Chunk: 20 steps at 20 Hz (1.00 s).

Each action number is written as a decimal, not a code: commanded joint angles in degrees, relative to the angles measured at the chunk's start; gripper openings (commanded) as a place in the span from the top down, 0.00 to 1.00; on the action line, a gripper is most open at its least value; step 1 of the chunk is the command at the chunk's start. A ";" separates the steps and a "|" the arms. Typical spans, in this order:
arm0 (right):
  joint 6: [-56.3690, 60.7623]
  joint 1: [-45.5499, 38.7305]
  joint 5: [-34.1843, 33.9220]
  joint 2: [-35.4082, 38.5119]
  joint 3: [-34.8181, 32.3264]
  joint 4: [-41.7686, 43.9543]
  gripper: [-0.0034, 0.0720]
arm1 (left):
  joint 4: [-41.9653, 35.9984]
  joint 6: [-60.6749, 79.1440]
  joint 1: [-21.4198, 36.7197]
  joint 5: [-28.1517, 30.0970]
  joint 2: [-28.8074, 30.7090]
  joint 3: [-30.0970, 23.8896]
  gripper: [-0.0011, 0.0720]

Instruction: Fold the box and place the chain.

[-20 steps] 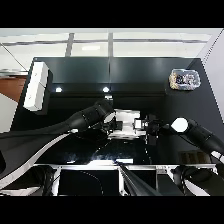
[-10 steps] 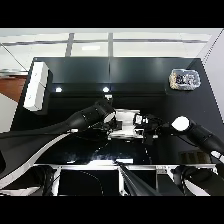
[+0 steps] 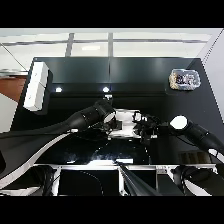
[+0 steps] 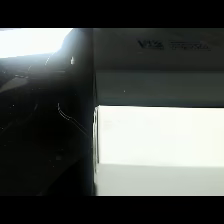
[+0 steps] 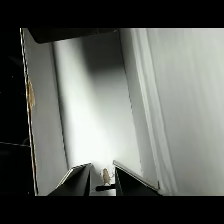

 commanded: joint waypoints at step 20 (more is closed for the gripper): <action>43.91 -17.16 16.24 7.48 5.55 -13.79 0.87 | -0.07 -0.02 0.04 -0.39 -0.02 0.02 0.94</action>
